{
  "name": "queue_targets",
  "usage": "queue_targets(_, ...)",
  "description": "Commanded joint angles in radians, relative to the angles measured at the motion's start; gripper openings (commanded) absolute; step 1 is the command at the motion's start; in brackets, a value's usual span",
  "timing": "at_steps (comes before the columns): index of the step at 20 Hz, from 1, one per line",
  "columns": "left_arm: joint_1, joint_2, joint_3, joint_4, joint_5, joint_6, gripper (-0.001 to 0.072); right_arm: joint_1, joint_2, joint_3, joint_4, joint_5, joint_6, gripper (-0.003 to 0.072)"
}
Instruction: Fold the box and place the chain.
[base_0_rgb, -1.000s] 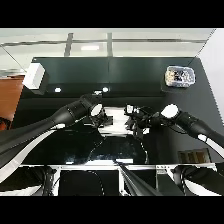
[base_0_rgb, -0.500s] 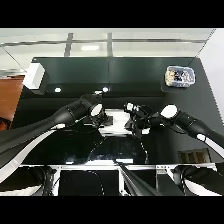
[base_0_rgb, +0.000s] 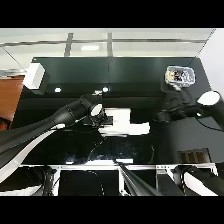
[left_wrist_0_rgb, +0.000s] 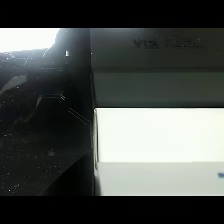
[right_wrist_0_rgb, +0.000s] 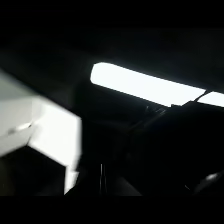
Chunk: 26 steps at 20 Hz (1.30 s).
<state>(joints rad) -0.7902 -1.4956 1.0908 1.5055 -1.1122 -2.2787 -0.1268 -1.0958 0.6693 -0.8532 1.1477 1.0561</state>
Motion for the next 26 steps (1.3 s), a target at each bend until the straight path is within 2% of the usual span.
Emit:
queue_targets(1,0.001,-0.001,0.001,0.000,-0.003,0.001,0.0027,-0.228,-0.021,-0.148,0.163,-0.065,0.204,0.0018)
queue_targets(3,0.001,-0.001,0.001,0.000,-0.003,0.001,0.0027,-0.183,-0.092,-0.212,0.231,-0.075,0.134,0.0019)
queue_targets(5,0.001,-0.001,0.001,0.000,-0.003,0.001,0.0027,-0.074,-0.181,-0.218,0.274,-0.086,0.083,0.0018)
queue_targets(8,0.001,-0.001,0.001,0.000,-0.003,0.001,0.0027,0.094,-0.286,-0.199,0.454,-0.097,-0.046,0.0018)
queue_targets(11,0.001,-0.001,0.001,0.000,-0.003,0.001,0.0027,0.200,-0.314,-0.126,0.436,-0.084,-0.055,0.0019)
queue_targets(14,0.001,-0.001,0.001,0.000,-0.003,0.001,0.0027,0.210,-0.313,-0.022,0.353,0.034,-0.055,0.0020)
queue_targets(15,0.001,-0.001,0.001,0.000,-0.002,0.001,0.0027,0.210,-0.313,0.011,0.319,0.081,-0.053,0.0110)
queue_targets(16,0.001,-0.001,0.001,0.000,0.000,0.001,0.0027,0.210,-0.313,0.035,0.305,0.123,-0.053,0.0381)
queue_targets(17,0.001,-0.001,0.001,0.000,0.000,0.001,0.0027,0.210,-0.313,0.054,0.302,0.159,-0.054,0.0491)
queue_targets(21,0.001,-0.001,0.001,0.000,0.001,0.001,0.0027,0.227,-0.313,0.071,0.308,0.169,-0.055,0.0493)
queue_targets(22,0.001,-0.001,0.001,0.000,0.001,0.001,0.0027,0.234,-0.313,0.072,0.311,0.164,-0.055,0.0523)
queue_targets(23,0.001,-0.001,0.001,0.000,0.001,0.001,0.0027,0.244,-0.313,0.074,0.319,0.158,-0.055,0.0586)
queue_targets(26,0.001,-0.001,0.001,0.000,0.001,0.001,0.0027,0.285,-0.313,0.099,0.325,0.140,-0.051,0.0595)
